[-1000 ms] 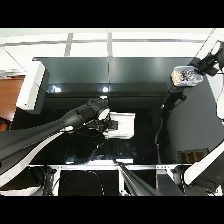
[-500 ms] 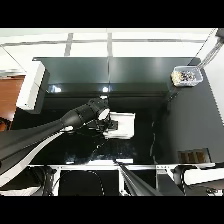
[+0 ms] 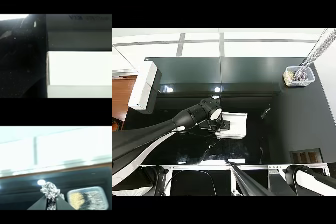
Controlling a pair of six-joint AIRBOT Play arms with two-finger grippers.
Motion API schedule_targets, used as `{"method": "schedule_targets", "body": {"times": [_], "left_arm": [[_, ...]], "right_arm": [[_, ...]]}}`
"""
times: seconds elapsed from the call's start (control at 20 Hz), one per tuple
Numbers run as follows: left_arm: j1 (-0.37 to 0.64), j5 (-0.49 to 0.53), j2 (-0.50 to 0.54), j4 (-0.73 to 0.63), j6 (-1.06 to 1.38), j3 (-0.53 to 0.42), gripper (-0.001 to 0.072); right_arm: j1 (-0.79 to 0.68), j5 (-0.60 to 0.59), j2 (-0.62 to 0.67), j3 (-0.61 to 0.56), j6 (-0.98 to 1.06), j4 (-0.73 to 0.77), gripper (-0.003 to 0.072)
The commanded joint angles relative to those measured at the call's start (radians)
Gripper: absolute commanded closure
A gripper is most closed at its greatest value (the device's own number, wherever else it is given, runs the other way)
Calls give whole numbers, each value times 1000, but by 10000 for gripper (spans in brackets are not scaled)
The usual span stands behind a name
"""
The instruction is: Fold the box and place the chain.
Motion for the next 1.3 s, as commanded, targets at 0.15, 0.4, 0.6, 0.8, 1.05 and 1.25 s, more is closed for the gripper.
{"method": "schedule_targets", "body": {"times": [0.15,0.4,0.6,0.8,1.05,1.25], "left_arm": [[1,3,0,0,0,1,681],[1,3,0,0,1,1,681],[1,3,0,1,1,1,682],[1,3,0,0,0,1,681],[1,3,0,0,0,1,681],[1,3,0,1,0,1,681]], "right_arm": [[139,79,316,-338,-29,82,681],[316,217,393,-465,-8,123,681],[433,236,393,-536,12,290,681],[547,67,388,-642,21,377,681],[632,-19,330,-718,22,386,680],[639,-17,306,-798,24,336,680]]}}
